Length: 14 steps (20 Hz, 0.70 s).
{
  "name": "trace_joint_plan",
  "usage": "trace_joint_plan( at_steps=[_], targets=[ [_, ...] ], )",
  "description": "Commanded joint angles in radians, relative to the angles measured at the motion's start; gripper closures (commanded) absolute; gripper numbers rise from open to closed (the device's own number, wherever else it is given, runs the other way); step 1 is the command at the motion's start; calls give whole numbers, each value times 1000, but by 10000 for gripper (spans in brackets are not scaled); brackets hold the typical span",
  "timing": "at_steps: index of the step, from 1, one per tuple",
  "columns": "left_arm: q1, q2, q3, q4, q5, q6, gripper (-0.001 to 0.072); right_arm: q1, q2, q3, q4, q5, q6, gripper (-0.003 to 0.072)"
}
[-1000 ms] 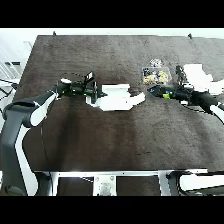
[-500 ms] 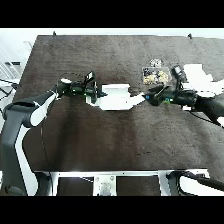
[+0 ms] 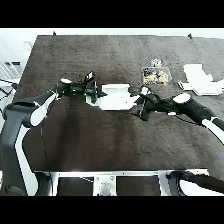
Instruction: Fold the box and place the chain.
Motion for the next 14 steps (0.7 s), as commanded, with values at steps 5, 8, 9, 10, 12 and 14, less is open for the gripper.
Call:
trace_joint_plan(
  at_steps=[5,8,9,10,12,14],
  targets=[
    [1,1,0,-2,0,0,690,115,-68,2,-39,-214,-31,48],
    [1,1,0,-2,0,0,690,130,-68,8,-36,-278,-34,48],
    [1,1,0,-2,0,0,690,136,-71,13,-36,-295,-34,48],
    [1,1,0,-2,0,0,690,139,-79,19,-36,-306,-34,48],
    [1,1,0,-2,0,0,690,140,-101,37,-36,-311,-34,48],
    [1,1,0,-2,0,0,691,139,-127,60,-36,-312,-34,49]
  ],
)
